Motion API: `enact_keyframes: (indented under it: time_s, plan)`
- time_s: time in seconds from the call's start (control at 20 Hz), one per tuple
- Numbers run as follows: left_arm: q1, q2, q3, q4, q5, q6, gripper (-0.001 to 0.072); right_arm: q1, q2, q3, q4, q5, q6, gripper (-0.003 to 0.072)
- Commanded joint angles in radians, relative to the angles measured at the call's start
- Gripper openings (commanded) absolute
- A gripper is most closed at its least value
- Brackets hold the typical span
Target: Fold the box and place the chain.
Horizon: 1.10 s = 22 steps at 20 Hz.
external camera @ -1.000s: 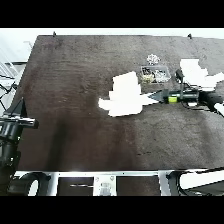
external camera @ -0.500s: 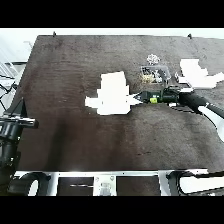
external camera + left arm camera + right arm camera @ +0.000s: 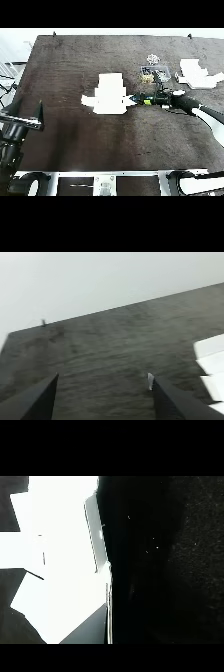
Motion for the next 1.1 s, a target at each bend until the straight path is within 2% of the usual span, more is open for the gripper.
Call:
enact_keyframes:
  time_s: [0.0, 0.1, 0.25, 0.4, 0.55, 0.8, 1.0, 1.05]
  plan:
    - [0.0, -0.081, 0.018, -0.003, -0.105, -0.061, 0.0633, 0.009, 0.0, -0.006, 0.019, -0.013, -0.022, 0.0005]
    - [0.0, -0.236, 0.077, -0.003, -0.157, -0.062, 0.0633, 0.009, 0.0, -0.006, 0.019, -0.029, -0.042, 0.0005]
    - [0.0, -0.536, 0.219, -0.003, -0.244, -0.103, 0.0633, 0.009, 0.0, -0.017, 0.079, -0.032, -0.127, 0.0005]
    - [0.0, -0.841, 0.397, -0.001, -0.385, -0.14, 0.0633, 0.009, 0.001, -0.058, 0.205, -0.031, -0.264, 0.0005]
    - [0.0, -1.117, 0.601, 0.048, -0.551, -0.203, 0.0632, 0.012, 0.001, -0.09, 0.263, -0.032, -0.37, 0.0005]
    - [0.0, -1.474, 0.983, 0.306, -0.825, -0.459, 0.0633, 0.013, 0.0, -0.096, 0.281, -0.047, -0.498, 0.0005]
    - [0.0, -1.68, 1.252, 0.393, -0.98, -0.571, 0.0631, 0.013, -0.003, -0.097, 0.281, -0.057, -0.554, 0.0006]
    - [-0.001, -1.721, 1.31, 0.416, -1.006, -0.591, 0.0575, 0.013, -0.008, -0.097, 0.281, -0.057, -0.557, 0.0006]
